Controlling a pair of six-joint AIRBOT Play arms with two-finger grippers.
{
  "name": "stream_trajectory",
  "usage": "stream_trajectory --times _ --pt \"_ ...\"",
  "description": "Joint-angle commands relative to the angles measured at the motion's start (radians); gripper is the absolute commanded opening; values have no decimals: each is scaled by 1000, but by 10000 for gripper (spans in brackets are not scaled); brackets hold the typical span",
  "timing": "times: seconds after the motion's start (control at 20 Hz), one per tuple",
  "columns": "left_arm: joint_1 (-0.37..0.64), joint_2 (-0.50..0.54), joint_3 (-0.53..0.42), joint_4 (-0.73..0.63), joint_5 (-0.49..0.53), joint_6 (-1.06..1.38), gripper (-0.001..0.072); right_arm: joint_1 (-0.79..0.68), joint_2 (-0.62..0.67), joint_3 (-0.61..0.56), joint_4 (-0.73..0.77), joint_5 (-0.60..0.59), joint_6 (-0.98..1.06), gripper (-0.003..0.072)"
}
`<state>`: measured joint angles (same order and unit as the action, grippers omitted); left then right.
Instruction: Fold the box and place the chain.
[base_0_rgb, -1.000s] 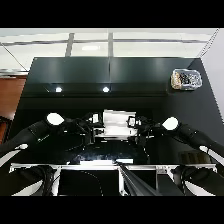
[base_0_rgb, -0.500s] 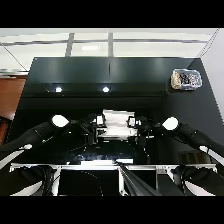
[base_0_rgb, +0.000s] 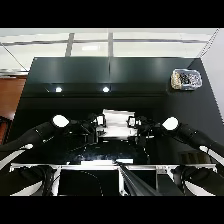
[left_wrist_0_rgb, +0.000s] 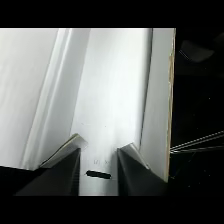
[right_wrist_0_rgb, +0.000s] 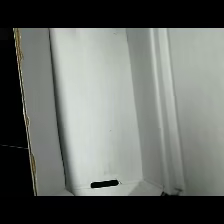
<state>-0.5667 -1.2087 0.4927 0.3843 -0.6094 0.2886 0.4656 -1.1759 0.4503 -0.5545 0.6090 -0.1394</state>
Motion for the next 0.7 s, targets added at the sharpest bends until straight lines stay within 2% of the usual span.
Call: stream_trajectory --times 0.0,0.1,0.2,0.35,0.45,0.55,0.6,0.65 --pt "6 10 0 28 0 -14 46 0 0 0 0 0 0 306" --pt "37 65 1 119 3 -124 28 0 0 0 0 0 0 306" --pt "111 170 1 255 -3 -325 28 0 0 0 0 0 0 306" --pt "280 328 1 475 -25 -814 31 0 0 0 0 0 0 306" --pt "430 385 1 563 -133 -1047 31 0 0 0 0 0 0 306" --pt "569 393 -3 576 -271 -1065 30 0 0 0 0 0 0 306" --pt "621 386 -9 575 -311 -1078 29 0 0 0 0 0 0 306" --pt "659 375 -23 561 -325 -1241 29 0 0 0 0 0 0 306"
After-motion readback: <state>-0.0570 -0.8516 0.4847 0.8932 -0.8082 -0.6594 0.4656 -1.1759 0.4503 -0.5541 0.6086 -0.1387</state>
